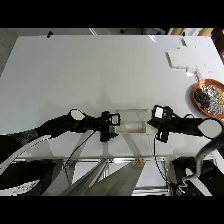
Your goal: Fold the box and place the chain.
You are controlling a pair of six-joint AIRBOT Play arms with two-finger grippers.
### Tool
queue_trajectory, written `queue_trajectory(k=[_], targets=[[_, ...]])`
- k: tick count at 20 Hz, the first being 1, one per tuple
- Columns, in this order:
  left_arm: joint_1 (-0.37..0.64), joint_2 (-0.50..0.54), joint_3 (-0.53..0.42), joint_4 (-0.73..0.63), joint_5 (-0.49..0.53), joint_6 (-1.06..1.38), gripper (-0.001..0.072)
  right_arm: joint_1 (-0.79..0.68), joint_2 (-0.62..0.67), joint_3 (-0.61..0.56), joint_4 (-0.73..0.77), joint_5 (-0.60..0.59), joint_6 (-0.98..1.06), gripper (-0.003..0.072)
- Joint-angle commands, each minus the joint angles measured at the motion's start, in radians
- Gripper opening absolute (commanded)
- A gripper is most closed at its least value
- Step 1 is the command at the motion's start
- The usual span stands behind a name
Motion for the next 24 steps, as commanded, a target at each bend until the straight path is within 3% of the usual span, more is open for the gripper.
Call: queue_trajectory(k=[1, 3, 6, 12, 24], targets=[[-0.001, 0.000, 0.000, 0.001, 0.000, 0.002, 0.0345, -0.138, 0.123, 0.001, -0.043, -0.036, 0.347, 0.0023], [-0.001, 0.000, 0.000, 0.001, 0.000, 0.002, 0.0345, -0.303, 0.095, 0.001, -0.047, -0.047, 0.592, 0.0023], [-0.001, 0.000, 0.000, 0.001, 0.000, 0.002, 0.0345, -0.356, 0.017, -0.019, -0.059, -0.108, 0.745, 0.0023], [-0.001, 0.000, 0.000, 0.001, 0.000, 0.002, 0.0345, -0.356, -0.235, -0.025, -0.043, 0.103, 0.752, 0.0023], [-0.001, 0.000, 0.000, 0.001, 0.000, 0.002, 0.0345, -0.312, -0.291, -0.151, 0.185, 0.053, 0.661, 0.0023]])
